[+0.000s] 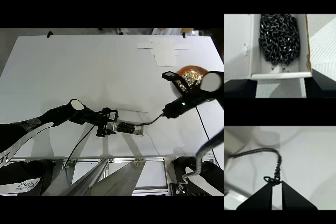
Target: Fold the box and place the chain.
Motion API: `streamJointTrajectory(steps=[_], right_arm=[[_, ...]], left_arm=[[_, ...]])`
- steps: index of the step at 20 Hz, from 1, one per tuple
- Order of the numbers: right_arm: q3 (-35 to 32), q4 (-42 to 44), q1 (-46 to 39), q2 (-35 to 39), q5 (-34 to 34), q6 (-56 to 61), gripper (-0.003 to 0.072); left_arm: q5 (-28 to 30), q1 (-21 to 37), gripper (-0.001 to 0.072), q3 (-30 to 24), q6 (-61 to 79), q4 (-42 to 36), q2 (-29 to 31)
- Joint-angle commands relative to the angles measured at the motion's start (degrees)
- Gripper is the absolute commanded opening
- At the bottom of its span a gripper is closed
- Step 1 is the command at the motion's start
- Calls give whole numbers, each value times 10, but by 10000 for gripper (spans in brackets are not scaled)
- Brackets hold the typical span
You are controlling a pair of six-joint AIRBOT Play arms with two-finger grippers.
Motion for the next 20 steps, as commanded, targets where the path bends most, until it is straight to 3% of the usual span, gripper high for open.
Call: streamJointTrajectory(steps=[1, 4, 6, 8, 12, 19, 20], right_arm=[[1, 185, 1, 73, 73, -82, 18], [1, 313, 1, 86, 73, -132, 17], [1, 352, 17, 86, 53, -157, 17], [1, 336, 59, 86, 2, -177, 18], [1, 241, 142, 75, -173, -155, 18], [1, 159, 191, -17, -170, -130, 27], [1, 133, 191, -20, -166, -120, 97]], left_arm=[[0, 0, 223, 0, 0, 0, 0], [0, 0, 223, 0, 0, 0, 0], [0, 0, 223, 0, 0, 0, 0], [0, 0, 223, 0, 0, 0, 0], [0, 0, 223, 0, 0, 0, 0], [0, 0, 223, 0, 0, 0, 0], [0, 0, 223, 0, 0, 0, 0]])
